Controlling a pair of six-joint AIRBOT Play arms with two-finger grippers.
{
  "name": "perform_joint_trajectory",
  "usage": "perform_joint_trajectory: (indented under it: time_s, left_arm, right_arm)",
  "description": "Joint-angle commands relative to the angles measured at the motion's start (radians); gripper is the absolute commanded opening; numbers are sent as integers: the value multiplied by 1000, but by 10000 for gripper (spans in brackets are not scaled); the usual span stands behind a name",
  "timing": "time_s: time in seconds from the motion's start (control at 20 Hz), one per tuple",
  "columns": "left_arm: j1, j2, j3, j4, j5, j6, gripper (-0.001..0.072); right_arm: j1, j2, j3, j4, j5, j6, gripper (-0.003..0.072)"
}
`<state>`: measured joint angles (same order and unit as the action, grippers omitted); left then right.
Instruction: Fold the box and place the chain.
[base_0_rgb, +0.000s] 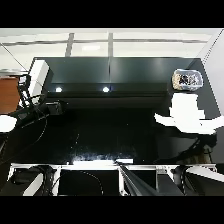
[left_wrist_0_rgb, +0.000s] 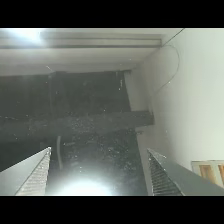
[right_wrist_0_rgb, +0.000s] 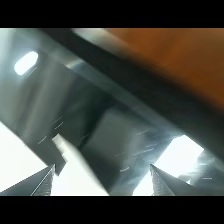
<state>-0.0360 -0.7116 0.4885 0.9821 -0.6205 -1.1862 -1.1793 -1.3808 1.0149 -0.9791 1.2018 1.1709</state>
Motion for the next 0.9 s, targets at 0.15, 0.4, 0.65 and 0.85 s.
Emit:
perform_joint_trajectory:
  time_s: [0.15, 0.4, 0.65, 0.85]
  left_arm:
    - [0, 0, 0, -3, 64, 0, 707]
    - [0, 0, 0, -3, 55, 0, 707]
    - [0, 0, 0, -3, 55, 0, 707]
    - [0, 0, 0, -3, 54, 0, 707]
  right_arm:
    - [7, -208, 18, 162, 243, -236, 710]
    - [80, -261, 93, 67, 190, -225, 548]
    - [123, -264, 106, -20, 241, -275, 412]
    - [125, -263, 106, 1, 300, -352, 60]
